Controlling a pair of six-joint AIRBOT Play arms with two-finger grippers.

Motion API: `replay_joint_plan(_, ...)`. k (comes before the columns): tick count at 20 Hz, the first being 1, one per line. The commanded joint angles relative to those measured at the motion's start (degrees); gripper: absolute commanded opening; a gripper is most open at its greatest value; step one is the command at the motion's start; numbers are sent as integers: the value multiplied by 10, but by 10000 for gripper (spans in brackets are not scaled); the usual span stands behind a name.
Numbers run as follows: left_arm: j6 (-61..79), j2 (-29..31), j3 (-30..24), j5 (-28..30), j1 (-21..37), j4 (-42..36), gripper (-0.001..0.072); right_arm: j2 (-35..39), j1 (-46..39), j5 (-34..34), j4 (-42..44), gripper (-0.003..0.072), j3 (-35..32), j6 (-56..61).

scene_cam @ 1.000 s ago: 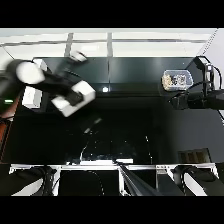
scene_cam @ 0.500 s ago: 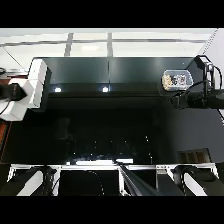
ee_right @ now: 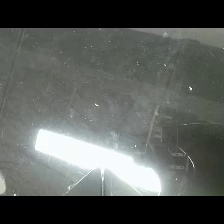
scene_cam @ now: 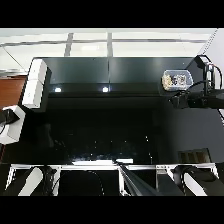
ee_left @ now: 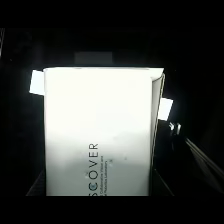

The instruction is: Fold the box and place the chain.

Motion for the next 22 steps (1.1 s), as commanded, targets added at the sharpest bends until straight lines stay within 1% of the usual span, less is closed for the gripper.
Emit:
replay_joint_plan(1,107,2,-45,52,27,-25,228,0,0,0,0,13,0,0)
replay_joint_plan(5,157,-38,-45,81,27,-26,227,0,0,0,0,13,0,0)
replay_joint_plan(8,192,-77,-45,103,27,-70,228,0,0,0,0,13,0,0)
replay_joint_plan(10,199,-98,-45,128,27,-97,228,0,0,0,1,13,0,0)
replay_joint_plan(13,200,-125,-44,168,27,-93,228,0,0,0,3,13,0,0)
replay_joint_plan(14,201,-136,-41,173,26,-93,227,0,0,0,5,13,0,0)
replay_joint_plan(16,201,-157,-32,174,17,-95,228,0,0,0,5,13,0,0)
replay_joint_plan(19,198,-171,-32,215,-8,-95,228,0,0,0,5,13,0,0)
replay_joint_plan(22,197,-189,-32,238,-26,-95,229,0,0,0,7,13,0,0)
